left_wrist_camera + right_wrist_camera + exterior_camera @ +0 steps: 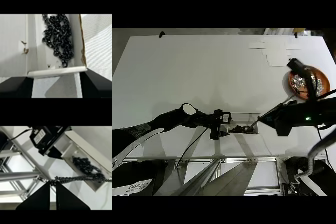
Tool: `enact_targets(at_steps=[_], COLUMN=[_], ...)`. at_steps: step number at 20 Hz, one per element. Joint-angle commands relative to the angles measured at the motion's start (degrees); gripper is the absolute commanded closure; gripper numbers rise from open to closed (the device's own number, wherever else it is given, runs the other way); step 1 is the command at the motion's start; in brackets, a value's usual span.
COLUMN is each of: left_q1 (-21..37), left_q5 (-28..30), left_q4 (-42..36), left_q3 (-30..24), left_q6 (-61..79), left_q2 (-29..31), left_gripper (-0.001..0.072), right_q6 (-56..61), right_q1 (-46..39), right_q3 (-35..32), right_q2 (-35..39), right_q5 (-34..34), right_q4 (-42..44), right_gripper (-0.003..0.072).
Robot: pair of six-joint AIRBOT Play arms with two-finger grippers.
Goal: Fold the box and place the chain.
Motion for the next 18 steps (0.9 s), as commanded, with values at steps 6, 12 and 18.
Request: enact_targets(at_steps=[6, 12, 18], left_q1=[0.0, 0.0, 0.0], left_q5=[0.02, 0.02, 0.02], left_q4=[0.02, 0.02, 0.02], left_q3=[0.04, 0.04, 0.04], left_q6=[0.02, 0.02, 0.02], left_q2=[0.02, 0.02, 0.02], left_gripper=[0.0502, 0.0502, 0.0502], right_q6=[-0.04, -0.24, -3.26], right_q1=[15.47, 15.45, 14.99], right_q3=[-11.15, -11.32, -6.62], right_q2=[-4.26, -13.79, -14.43], right_q5=[-23.47, -24.85, -20.37], right_q4=[-6.93, -6.82, -4.87], right_gripper=[0.0666, 0.0663, 0.0327])
